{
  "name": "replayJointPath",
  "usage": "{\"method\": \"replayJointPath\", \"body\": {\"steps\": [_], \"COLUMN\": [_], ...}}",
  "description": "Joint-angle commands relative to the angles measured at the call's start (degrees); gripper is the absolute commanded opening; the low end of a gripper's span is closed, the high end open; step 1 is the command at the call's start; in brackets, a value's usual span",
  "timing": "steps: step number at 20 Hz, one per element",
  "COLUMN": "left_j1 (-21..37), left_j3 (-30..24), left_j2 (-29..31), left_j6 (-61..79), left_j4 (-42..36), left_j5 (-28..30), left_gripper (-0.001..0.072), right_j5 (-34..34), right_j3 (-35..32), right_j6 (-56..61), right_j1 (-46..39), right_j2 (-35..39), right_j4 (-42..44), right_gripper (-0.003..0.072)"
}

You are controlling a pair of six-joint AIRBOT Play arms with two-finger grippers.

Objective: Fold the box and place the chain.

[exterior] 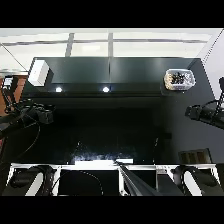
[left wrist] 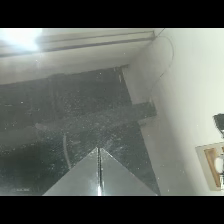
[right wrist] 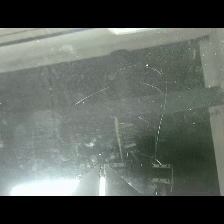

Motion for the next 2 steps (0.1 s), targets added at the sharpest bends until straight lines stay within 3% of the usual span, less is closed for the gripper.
{"method": "replayJointPath", "body": {"steps": [1, 2], "left_j1": [0.0, 0.0], "left_j3": [0.0, 0.0], "left_j2": [0.0, 0.0], "left_j6": [0.0, 0.0], "left_j4": [0.0, 0.0], "left_j5": [0.0, 0.0], "left_gripper": [0.0028, 0.0028], "right_j5": [0.0, 0.0], "right_j3": [0.0, 0.0], "right_j6": [0.0, 0.0], "right_j1": [0.0, 0.0], "right_j2": [0.0, 0.0], "right_j4": [0.0, 0.0], "right_gripper": [0.0034, 0.0034]}}
